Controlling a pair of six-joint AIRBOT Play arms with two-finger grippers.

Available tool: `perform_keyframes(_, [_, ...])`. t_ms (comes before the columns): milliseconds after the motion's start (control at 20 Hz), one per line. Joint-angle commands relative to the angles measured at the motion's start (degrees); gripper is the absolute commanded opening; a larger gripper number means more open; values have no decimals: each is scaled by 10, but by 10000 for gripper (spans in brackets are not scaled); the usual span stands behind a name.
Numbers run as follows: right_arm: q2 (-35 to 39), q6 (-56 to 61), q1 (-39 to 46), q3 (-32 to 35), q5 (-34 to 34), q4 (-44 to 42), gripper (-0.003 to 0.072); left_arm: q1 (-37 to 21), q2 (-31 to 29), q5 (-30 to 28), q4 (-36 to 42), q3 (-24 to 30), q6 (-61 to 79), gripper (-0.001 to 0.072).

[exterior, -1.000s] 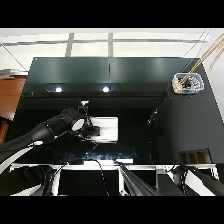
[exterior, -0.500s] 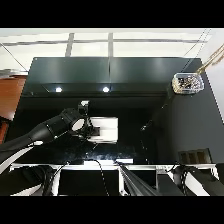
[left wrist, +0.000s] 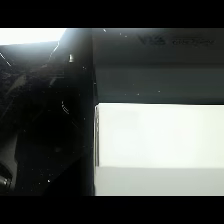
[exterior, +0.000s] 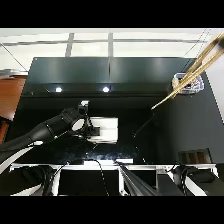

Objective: Fold the box and place the chain.

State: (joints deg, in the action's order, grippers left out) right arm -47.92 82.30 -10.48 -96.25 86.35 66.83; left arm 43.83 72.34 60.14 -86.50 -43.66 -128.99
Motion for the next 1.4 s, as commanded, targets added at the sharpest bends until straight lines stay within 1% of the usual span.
perform_keyframes(0, [2, 2, -52, 76, 36, -39, 16, 0, 0, 0, 0, 0, 0, 32])
perform_keyframes(200, [2, 2, -116, 199, -41, -59, 16, 0, 0, -1, 0, 0, 0, 32])
perform_keyframes(300, [1, 2, -144, 256, -83, -88, 16, 0, 0, 0, 0, 0, 0, 32])
perform_keyframes(400, [1, 1, -170, 301, -122, -117, 16, 0, 0, 1, 0, 0, 0, 32])
perform_keyframes(550, [-2, -1, -216, 342, -184, -136, 16, 0, 0, 1, 0, 0, 0, 32])
perform_keyframes(800, [-40, -2, -279, 349, -281, -169, 16, 0, 0, 1, 0, 0, 0, 32])
perform_keyframes(950, [-59, -3, -291, 349, -331, -191, 16, 0, 0, 1, 0, 0, 0, 32])
perform_keyframes(1100, [-70, -3, -290, 349, -349, -191, 16, 0, 0, 1, 0, 0, 0, 32])
perform_keyframes(1350, [-80, -1, -290, 349, -349, -172, 16, 0, 0, 1, 0, 0, 0, 32])
